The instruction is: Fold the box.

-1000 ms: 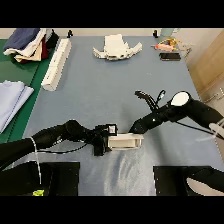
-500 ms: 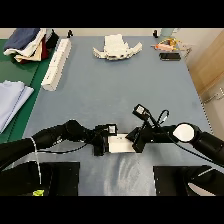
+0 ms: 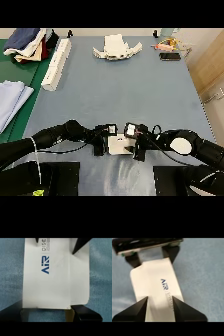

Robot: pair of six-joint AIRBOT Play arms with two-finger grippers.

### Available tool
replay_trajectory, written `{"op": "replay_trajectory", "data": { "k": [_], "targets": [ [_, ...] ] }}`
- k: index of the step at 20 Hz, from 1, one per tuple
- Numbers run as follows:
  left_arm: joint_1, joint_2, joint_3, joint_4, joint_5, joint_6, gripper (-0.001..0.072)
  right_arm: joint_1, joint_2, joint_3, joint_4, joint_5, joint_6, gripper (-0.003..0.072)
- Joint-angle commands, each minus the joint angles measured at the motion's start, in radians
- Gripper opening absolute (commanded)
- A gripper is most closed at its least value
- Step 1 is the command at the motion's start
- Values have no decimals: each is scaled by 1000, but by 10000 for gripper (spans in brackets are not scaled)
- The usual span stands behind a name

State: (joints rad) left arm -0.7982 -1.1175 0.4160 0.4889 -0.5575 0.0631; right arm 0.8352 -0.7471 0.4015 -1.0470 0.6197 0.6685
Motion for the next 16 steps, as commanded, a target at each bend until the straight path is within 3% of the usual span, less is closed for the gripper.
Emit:
{"op": "replay_trajectory", "data": {
  "k": [1, 2, 12, 15, 16],
  "targets": [
    [0, 1, 0, 1, 0, 0, 473, 9, 14, 10, -38, -8, -136, 562],
    [0, 1, 0, 1, 0, 1, 473, 11, 18, 11, -37, 2, -153, 589],
    [0, 1, 0, 1, 0, 0, 473, 33, -22, 11, -93, -10, -260, 588],
    [0, 1, 0, 1, 0, 0, 473, 33, -22, 11, -129, -37, -270, 573],
    [0, 1, 0, 1, 0, 0, 473, 39, -20, 11, -132, -47, -269, 537]
  ]
}}
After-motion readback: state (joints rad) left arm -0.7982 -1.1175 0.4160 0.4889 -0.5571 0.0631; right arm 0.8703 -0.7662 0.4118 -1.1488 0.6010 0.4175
